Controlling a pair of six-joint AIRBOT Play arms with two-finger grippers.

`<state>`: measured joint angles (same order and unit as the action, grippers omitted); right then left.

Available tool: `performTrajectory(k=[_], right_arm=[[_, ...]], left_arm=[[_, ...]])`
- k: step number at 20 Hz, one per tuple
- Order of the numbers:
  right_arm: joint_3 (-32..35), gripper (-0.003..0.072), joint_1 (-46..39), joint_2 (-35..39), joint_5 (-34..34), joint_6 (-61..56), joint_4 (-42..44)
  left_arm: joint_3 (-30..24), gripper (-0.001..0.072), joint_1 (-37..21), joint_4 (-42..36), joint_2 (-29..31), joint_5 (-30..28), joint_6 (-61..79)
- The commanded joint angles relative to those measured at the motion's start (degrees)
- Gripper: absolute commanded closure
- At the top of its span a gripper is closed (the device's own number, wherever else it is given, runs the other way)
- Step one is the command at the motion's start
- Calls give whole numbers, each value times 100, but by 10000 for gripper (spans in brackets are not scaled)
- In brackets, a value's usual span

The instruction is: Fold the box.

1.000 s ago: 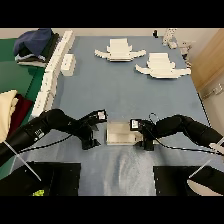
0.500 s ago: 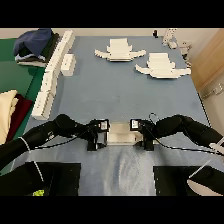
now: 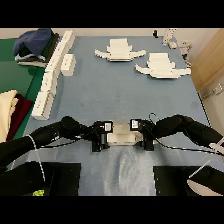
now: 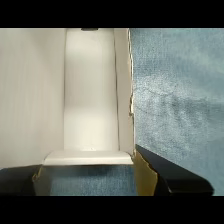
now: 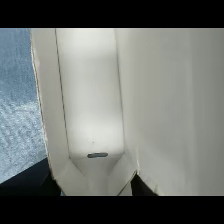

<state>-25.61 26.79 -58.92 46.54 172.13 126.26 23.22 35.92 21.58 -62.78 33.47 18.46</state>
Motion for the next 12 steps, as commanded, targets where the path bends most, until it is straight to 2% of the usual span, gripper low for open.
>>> performTrajectory(k=[1, 5, 6, 7, 12], right_arm=[[-2, 158, 4, 0, 0, -2, 0], [-2, 158, 4, 0, 0, -2, 0], [-2, 159, 4, 0, 0, -2, 0], [-2, 158, 4, 0, 0, -2, 0], [-2, 158, 4, 0, 0, -2, 0]], left_arm=[[2, 17, 17, -52, -76, -55, 37], [20, 29, 20, 33, -87, -28, -9], [31, 180, 46, 72, -98, -13, -20], [39, 203, 92, 177, -114, -7, -57], [190, 203, 190, 538, -267, -74, -553]])
